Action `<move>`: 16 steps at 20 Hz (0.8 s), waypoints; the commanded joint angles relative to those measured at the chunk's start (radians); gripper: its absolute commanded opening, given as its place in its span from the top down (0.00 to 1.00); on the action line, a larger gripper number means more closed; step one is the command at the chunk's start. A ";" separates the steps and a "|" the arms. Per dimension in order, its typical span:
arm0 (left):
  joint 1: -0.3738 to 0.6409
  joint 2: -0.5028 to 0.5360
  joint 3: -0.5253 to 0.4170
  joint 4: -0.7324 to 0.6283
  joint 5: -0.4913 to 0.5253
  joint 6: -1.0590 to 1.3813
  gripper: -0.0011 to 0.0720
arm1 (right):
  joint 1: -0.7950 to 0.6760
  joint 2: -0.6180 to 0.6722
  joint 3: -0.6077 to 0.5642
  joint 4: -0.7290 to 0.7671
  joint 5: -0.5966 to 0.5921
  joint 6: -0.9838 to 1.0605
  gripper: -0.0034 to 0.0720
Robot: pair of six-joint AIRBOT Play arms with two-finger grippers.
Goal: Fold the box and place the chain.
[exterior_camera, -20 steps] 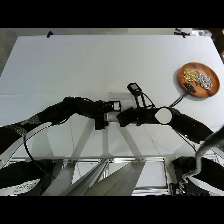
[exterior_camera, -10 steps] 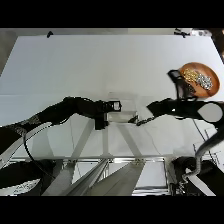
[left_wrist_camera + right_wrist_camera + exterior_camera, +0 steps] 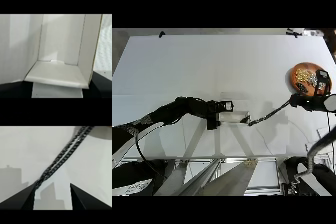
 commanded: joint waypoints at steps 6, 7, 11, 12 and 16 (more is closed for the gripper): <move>0.000 0.001 0.000 0.000 0.001 0.000 0.44 | -0.064 -0.201 0.000 -0.125 -0.294 0.175 0.32; 0.000 0.001 0.000 0.000 0.000 0.000 0.44 | -0.064 -0.212 0.000 -0.127 -0.316 0.175 0.32; 0.000 0.001 0.000 0.000 0.000 0.000 0.44 | -0.064 -0.256 0.000 -0.127 -0.413 0.176 0.35; 0.000 0.001 0.000 0.000 0.000 0.000 0.44 | -0.064 -0.259 0.000 -0.127 -0.427 0.176 0.36; 0.000 0.001 0.000 0.000 0.000 0.000 0.44 | -0.064 -0.306 0.000 -0.126 -0.479 0.177 0.39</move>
